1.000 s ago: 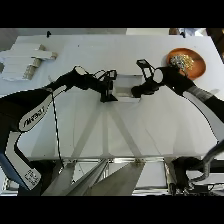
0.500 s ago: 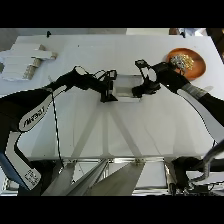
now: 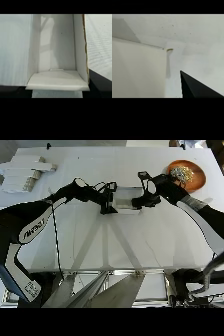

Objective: Fold the box and place the chain.

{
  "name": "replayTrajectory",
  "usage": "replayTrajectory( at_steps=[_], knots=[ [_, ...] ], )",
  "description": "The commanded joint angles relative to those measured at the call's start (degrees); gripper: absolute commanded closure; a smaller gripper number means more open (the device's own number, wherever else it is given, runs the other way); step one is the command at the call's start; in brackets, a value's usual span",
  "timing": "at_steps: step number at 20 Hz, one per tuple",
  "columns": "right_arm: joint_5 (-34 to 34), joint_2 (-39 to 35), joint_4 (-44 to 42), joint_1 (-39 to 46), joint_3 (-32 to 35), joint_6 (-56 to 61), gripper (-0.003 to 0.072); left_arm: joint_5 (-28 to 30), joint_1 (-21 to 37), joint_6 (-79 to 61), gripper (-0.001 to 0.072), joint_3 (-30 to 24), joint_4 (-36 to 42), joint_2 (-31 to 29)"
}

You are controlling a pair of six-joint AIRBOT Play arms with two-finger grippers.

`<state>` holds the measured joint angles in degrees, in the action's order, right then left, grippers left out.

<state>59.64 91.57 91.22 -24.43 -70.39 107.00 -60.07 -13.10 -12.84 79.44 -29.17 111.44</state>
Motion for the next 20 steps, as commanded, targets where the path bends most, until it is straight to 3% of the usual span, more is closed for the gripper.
replayTrajectory(
  at_steps=[1,3,7,13,20],
  knots=[
    [-0.74,1.07,-1.68,-0.81,-0.63,2.32,0.0301,0.02,0.04,0.00,0.0334,0.00,0.00,0.02],
    [-0.22,2.38,-1.66,-1.64,-1.57,2.32,0.0301,0.02,0.04,0.00,0.0334,0.00,0.00,0.02],
    [0.04,3.58,-1.66,-2.29,-3.23,2.29,0.0415,0.04,0.04,0.00,0.0334,0.00,0.00,0.02],
    [2.38,4.15,0.46,-2.29,-3.28,2.29,0.0482,0.04,0.04,0.00,0.0334,0.00,0.00,0.02],
    [2.21,4.17,0.48,-2.29,-3.28,2.32,0.0671,0.02,0.04,0.00,0.0334,0.00,0.00,0.02]
  ],
)
